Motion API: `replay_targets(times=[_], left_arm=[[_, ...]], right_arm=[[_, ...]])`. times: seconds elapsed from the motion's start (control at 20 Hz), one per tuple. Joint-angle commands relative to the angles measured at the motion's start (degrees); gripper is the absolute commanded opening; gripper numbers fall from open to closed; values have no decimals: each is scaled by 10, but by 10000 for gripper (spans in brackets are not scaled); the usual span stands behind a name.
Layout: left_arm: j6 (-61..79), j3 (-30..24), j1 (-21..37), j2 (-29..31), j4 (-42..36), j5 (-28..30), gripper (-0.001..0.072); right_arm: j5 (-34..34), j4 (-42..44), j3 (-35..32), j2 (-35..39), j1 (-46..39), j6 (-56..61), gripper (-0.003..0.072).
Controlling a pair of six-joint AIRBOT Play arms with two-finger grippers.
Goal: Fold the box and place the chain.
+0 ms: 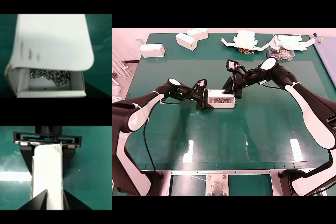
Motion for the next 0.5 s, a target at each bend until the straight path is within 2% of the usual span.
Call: replay_targets(times=[0.0, 0.25, 0.3, 0.35, 0.45], left_arm=[[0, 0, 0, 0, 0, 0, 490], [0, 0, 0, 0, 0, 0, 490], [0, 0, 0, 0, 0, 0, 490], [0, 0, 0, 0, 0, 0, 490], [0, 0, 0, 0, 0, 0, 490]], right_arm=[[9, 0, 0, -2, 0, 5, 215], [61, 0, 0, -2, 0, 14, 194], [63, 0, 0, -2, 0, 20, 193], [63, 0, -1, -2, 0, 20, 159], [53, -1, -6, -5, 0, 19, 155]])
